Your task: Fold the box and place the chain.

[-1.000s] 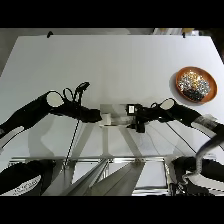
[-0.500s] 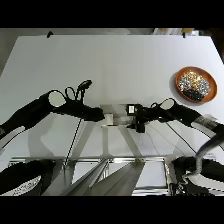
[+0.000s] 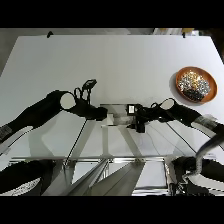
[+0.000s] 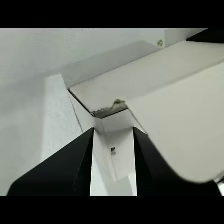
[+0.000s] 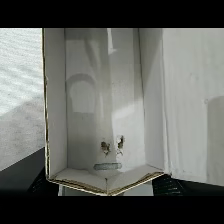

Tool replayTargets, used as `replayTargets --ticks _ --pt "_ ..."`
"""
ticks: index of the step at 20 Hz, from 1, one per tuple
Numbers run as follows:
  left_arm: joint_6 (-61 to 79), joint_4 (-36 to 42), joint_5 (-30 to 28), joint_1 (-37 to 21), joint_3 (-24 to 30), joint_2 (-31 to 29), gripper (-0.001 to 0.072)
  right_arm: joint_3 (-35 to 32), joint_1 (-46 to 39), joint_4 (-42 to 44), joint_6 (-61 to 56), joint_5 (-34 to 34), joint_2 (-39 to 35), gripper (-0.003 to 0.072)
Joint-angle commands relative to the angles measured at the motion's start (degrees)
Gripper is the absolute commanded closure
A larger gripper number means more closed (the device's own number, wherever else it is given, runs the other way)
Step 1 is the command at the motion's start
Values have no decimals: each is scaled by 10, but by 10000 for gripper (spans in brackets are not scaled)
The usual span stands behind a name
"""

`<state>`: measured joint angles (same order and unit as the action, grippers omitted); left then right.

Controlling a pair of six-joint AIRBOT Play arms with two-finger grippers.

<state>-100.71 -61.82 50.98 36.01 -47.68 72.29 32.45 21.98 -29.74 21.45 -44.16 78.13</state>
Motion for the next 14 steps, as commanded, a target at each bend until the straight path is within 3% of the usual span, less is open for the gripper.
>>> replayTargets --ticks 1,7,8,9,14 --pt "-58 -43 8 25 -23 19 439 0 0 0 0 0 0 283" --pt "-151 -118 82 52 -90 79 459 0 0 0 0 0 0 283" --pt "-156 -120 84 53 -97 86 538 0 0 0 0 0 0 283" --pt "-169 -126 84 54 -102 92 567 0 0 0 0 0 0 283" --pt "-245 -148 91 56 -104 111 567 0 0 0 0 0 0 283"
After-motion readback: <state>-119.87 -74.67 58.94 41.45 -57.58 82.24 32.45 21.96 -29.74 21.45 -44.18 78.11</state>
